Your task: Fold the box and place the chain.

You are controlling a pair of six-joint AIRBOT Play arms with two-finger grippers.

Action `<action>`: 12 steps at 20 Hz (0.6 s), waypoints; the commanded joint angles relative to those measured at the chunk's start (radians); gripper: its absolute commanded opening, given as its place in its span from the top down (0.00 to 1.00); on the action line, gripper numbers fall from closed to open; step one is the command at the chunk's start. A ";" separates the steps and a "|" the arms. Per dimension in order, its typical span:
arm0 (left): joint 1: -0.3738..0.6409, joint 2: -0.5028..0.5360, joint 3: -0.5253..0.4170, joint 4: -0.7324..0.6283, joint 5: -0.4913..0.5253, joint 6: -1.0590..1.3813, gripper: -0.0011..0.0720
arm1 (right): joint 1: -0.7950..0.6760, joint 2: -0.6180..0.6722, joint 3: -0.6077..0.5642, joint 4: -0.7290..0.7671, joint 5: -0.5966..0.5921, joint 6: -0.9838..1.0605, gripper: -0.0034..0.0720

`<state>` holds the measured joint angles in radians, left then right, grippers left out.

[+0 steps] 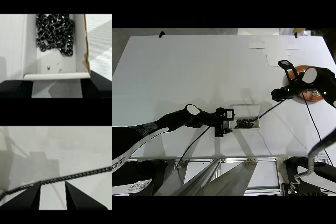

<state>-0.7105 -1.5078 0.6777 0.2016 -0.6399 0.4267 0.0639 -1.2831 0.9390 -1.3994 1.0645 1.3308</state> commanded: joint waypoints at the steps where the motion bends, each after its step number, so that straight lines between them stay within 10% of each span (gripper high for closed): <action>1: 0.000 0.000 0.001 0.000 0.000 0.000 0.70 | -0.002 -0.012 -0.040 -0.048 -0.011 0.093 0.54; 12: 0.000 0.000 0.001 0.000 0.000 0.000 0.70 | -0.002 -0.073 -0.078 -0.050 -0.050 0.113 0.46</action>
<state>-0.7105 -1.5078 0.6777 0.2020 -0.6399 0.4267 0.0628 -1.3266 0.8639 -1.4471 1.0142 1.4399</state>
